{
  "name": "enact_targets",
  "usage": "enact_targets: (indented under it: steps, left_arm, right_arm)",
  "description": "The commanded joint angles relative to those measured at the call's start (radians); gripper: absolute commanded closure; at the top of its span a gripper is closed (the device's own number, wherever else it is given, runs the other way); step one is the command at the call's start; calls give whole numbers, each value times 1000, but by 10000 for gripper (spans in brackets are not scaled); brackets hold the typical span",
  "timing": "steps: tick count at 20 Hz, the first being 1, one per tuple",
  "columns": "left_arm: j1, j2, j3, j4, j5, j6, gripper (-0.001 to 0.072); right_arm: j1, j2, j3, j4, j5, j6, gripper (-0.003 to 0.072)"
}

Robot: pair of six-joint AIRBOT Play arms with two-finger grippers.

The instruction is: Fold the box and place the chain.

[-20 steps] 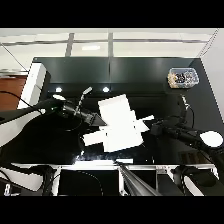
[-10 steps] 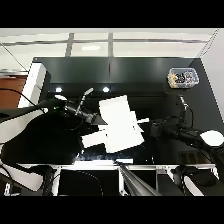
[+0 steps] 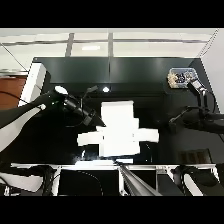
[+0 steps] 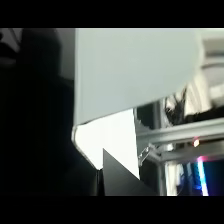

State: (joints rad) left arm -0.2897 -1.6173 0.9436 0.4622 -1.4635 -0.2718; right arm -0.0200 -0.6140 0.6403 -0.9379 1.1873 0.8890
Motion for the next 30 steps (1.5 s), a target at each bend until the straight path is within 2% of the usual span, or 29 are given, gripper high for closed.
enact_targets:
  steps: [1, 3, 5, 7, 9, 11, 13, 16, 21, 25, 28, 30]
  left_arm:
    - [-60, 116, -47, 30, 165, 130, 687]
    - [-72, 179, -112, -141, 309, 263, 686]
    - [-79, 218, -158, -252, 338, 416, 686]
    - [-109, 227, -167, -209, 351, 467, 686]
    - [-172, 226, -169, -112, 458, 465, 687]
    - [-235, 226, -178, -124, 605, 467, 687]
    - [-268, 226, -180, -134, 663, 481, 687]
    - [-256, 225, -219, -133, 725, 482, 685]
    - [-226, 222, -239, -129, 719, 487, 680]
    - [-226, 223, -235, 14, 698, 490, 679]
    - [-227, 224, -235, 60, 650, 554, 682]
    - [-239, 224, -235, 88, 656, 559, 682]
  right_arm:
    - [1, 0, 33, -107, 126, -25, -31]
    - [23, 0, 18, -107, 113, -52, -31]
    - [56, 0, -10, -103, 82, -60, -31]
    - [99, 0, -46, -103, 54, -86, -31]
    - [140, 0, -83, -103, -4, -98, -31]
    - [172, 0, -114, -103, -69, -99, -31]
    - [193, 0, -137, -111, -108, -101, -31]
    - [204, 0, -151, -112, -128, -125, -31]
    - [208, 0, -202, -93, -168, -261, -31]
    - [211, 0, -298, -17, -208, -389, -32]
    - [217, 0, -348, 26, -204, -483, -31]
    - [250, 0, -367, 25, -206, -491, -31]
